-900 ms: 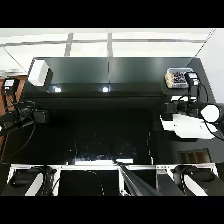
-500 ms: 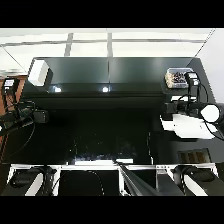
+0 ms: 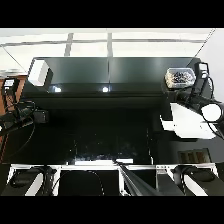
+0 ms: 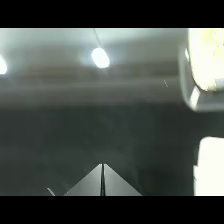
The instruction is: Fold the box and place the chain.
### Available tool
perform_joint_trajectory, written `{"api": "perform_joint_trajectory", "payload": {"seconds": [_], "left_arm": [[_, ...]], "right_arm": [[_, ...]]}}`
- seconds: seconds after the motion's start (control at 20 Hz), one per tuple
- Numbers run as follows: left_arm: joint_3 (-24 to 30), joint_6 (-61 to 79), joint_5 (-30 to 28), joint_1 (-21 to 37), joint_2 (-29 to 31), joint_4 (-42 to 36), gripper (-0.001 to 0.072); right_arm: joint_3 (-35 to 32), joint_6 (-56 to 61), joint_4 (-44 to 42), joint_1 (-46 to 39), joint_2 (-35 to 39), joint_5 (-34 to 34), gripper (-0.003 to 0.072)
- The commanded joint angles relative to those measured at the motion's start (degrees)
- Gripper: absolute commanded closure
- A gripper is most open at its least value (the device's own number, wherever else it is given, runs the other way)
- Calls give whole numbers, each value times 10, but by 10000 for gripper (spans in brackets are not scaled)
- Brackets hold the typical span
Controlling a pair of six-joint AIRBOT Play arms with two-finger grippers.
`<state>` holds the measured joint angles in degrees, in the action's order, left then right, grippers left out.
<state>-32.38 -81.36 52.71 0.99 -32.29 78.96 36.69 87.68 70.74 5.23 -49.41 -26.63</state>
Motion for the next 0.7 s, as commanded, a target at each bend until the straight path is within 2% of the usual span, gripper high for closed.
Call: {"api": "perform_joint_trajectory", "payload": {"seconds": [0.0, 0.05, 0.15, 0.2, 0.25, 0.4, 0.55, 0.6, 0.65], "left_arm": [[0, 0, -1, 1, 0, 0, 683], [0, 0, -1, 1, 0, 0, 683], [0, 0, -15, 1, 0, -1, 683], [0, 0, -26, 0, 0, -5, 683], [0, 0, -35, 0, 0, -5, 683], [0, -1, -51, 0, 0, -9, 683], [0, -1, -47, 0, 0, -30, 680], [0, 0, -46, 0, 0, -30, 621], [0, -1, -46, 0, 0, -31, 312]], "right_arm": [[0, -2, -14, -15, -6, 120, 370], [0, -2, -13, -37, -12, 158, -34], [3, -3, -2, -100, -20, 205, -34], [10, -3, -2, -153, -29, 195, -34], [26, -3, -2, -226, -50, 151, -34], [121, -5, 28, -455, -150, -79, -34], [225, -110, 10, -608, -251, -283, -34], [250, -183, -23, -635, -279, -338, -34], [272, -250, -56, -652, -308, -401, -34]]}}
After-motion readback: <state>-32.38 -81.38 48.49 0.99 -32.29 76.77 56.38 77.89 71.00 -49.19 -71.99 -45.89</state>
